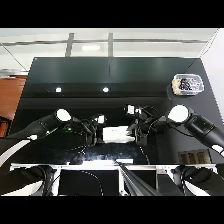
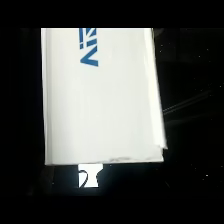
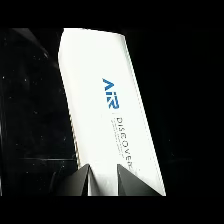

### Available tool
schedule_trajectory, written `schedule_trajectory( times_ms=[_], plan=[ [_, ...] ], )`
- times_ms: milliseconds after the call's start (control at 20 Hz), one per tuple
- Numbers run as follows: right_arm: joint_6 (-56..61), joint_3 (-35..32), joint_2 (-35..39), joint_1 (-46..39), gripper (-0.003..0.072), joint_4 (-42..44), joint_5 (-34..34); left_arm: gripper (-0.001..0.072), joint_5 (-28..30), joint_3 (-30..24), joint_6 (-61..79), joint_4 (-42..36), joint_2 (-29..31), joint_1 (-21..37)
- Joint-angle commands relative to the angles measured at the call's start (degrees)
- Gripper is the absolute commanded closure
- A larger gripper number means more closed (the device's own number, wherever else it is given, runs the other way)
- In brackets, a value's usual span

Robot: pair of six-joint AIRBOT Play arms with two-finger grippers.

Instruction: Fold the box and place the chain.

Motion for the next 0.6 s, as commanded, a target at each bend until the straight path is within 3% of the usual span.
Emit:
schedule_trajectory(
  times_ms=[0, 550],
  plan=[
    [0.0, -0.33, 0.0, 0.17, 0.049, -0.11, -1.14, 0.0307, 0.0, 0.04, 0.02, 0.02, -0.02, -0.02],
    [0.02, -0.35, 0.0, 0.46, 0.0489, 0.31, -2.08, 0.0307, 0.0, 0.04, 0.02, 0.02, -0.02, -0.02]
  ],
)
